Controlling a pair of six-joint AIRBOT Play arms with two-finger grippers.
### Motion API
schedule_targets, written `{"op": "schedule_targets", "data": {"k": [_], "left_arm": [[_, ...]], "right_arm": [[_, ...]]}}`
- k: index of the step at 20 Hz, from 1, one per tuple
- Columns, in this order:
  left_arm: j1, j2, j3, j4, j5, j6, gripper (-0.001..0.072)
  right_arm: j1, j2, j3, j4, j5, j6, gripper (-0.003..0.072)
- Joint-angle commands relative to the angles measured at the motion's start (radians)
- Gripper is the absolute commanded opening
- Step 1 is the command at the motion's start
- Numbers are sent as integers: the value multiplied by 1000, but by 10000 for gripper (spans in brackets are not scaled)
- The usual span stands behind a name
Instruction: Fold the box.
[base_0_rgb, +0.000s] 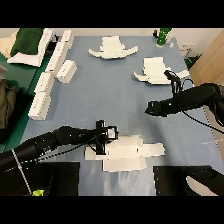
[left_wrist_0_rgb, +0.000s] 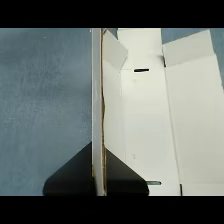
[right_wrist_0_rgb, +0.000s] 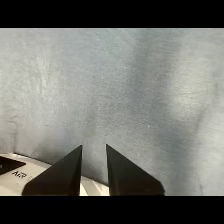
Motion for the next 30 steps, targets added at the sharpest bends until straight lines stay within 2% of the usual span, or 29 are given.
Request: {"op": "schedule_targets", "data": {"k": [1,3,4,12,17,25,30], "left_arm": [[10,48,2,0,93,4,14],[11,61,7,0,203,135,14],[11,62,10,0,222,210,14],[9,52,-42,-2,226,215,11],[9,21,-50,-2,148,204,11],[9,-11,-51,-51,122,159,14],[9,-10,-51,-50,-19,128,14]], "right_arm": [[1,0,0,1,0,0,223],[1,0,0,1,0,0,222],[1,0,0,1,0,0,222],[1,0,0,17,5,0,222],[1,0,0,20,15,0,222],[1,1,0,21,14,0,222],[1,1,0,21,13,0,222]]}}
